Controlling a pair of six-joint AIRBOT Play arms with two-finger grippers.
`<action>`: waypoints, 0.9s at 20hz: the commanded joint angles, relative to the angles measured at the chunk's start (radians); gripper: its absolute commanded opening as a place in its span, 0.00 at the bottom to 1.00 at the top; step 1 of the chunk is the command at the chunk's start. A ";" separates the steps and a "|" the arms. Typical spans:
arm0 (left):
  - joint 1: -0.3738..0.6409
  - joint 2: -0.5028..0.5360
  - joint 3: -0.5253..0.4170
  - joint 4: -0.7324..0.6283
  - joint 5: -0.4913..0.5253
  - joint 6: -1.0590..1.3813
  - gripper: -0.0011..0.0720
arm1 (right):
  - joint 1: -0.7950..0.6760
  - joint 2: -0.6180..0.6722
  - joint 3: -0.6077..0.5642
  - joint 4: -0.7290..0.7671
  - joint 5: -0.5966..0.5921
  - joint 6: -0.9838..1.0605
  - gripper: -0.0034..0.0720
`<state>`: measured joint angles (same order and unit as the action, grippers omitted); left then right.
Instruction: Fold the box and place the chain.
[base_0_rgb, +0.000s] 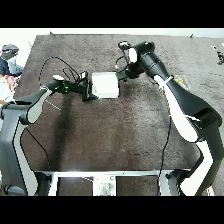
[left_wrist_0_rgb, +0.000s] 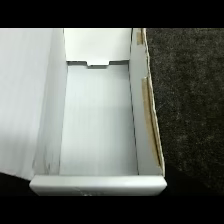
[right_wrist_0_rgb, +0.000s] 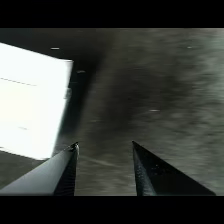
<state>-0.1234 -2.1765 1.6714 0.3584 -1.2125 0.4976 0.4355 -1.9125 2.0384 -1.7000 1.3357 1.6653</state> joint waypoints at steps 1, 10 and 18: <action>0.000 0.000 0.001 0.000 0.000 0.000 0.39 | -0.069 0.049 0.000 -0.032 -0.014 -0.054 0.56; 0.000 0.000 0.001 0.000 0.000 0.000 0.39 | -0.323 0.163 -0.130 -0.020 -0.015 -0.076 0.34; 0.000 0.000 0.001 0.000 0.000 0.000 0.39 | -0.522 0.163 -0.348 0.069 -0.126 -0.094 0.34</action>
<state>-0.1234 -2.1761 1.6714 0.3580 -1.2121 0.4976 -0.0311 -1.7527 1.7603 -1.6634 1.2537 1.5871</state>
